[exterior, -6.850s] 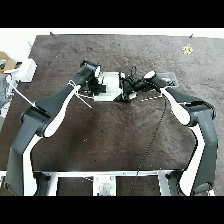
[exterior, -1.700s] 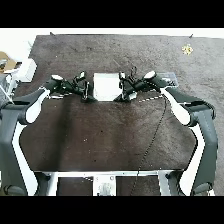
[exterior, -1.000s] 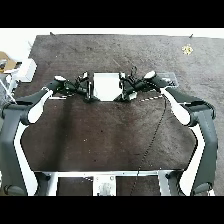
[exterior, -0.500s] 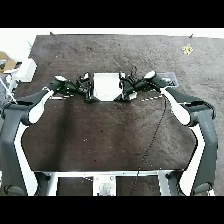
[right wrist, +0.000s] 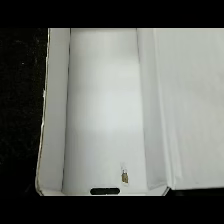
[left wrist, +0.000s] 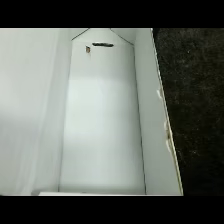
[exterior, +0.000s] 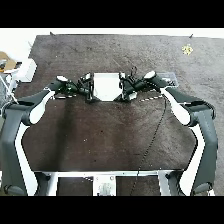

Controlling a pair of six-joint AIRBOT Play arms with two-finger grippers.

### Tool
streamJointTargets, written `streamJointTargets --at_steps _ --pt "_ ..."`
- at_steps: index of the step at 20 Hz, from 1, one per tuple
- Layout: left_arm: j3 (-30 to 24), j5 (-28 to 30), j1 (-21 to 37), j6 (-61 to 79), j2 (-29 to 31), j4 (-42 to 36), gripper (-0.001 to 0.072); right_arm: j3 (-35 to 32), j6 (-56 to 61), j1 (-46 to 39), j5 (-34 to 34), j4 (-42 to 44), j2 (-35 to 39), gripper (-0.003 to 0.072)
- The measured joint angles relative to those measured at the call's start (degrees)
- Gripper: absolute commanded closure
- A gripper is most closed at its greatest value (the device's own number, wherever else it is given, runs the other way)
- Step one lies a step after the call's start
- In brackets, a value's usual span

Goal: Fold the box and place the chain.

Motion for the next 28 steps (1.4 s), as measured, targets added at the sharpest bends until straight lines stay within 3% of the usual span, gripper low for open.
streamJointTargets --at_steps 4,5,6,9,28 --pt "0.0 0.3 0.0 -0.3 0.0 0.0 0.0025 0.0 0.0 0.0 0.0 0.0 0.0 0.024" --pt "0.0 0.3 0.0 -0.4 0.0 0.0 0.01 0.0 0.0 0.0 0.0 0.0 0.0 0.0241" --pt "0.0 0.1 0.0 -0.5 0.0 0.2 0.0234 0.0 0.0 0.0 -0.1 0.0 0.0 0.024" --pt "0.0 0.2 0.0 -1.2 0.0 0.6 0.0421 0.0 0.0 0.0 -0.2 0.0 0.0 0.024" --pt "0.1 0.5 0.0 -1.9 0.0 2.8 0.0419 0.0 0.0 0.0 0.0 0.0 0.0 0.0241"
